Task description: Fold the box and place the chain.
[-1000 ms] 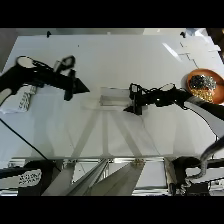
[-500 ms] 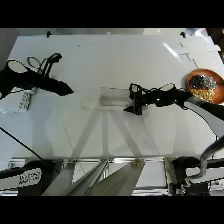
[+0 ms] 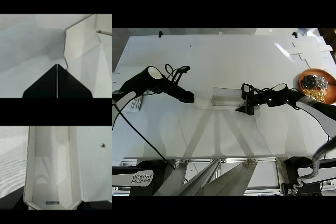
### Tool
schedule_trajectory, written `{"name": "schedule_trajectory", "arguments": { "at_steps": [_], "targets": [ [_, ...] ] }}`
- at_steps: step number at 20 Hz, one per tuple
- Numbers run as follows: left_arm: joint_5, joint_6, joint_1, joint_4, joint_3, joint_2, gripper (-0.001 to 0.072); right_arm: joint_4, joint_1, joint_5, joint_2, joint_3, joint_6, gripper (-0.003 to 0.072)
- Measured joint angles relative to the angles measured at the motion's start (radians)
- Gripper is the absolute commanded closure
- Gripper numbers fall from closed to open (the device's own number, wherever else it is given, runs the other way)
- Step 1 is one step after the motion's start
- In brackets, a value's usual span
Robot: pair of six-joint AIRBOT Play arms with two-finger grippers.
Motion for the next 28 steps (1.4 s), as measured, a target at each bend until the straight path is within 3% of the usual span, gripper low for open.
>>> {"name": "schedule_trajectory", "arguments": {
  "at_steps": [9, 19, 28],
  "targets": [
    [-0.068, 0.082, -0.029, -0.176, 0.0, -0.026, 0.0701, -0.001, 0.0, 0.0, 0.0, 0.0, 0.0, 0.0192],
    [-0.022, 0.072, -0.02, -0.07, -0.004, -0.032, 0.0702, 0.001, 0.0, 0.0, 0.0, 0.0, 0.0, 0.0192],
    [0.008, 0.098, -0.041, -0.163, -0.007, -0.067, 0.0701, 0.0, 0.0, -0.001, 0.0, 0.0, 0.0, 0.0192]
  ]
}}
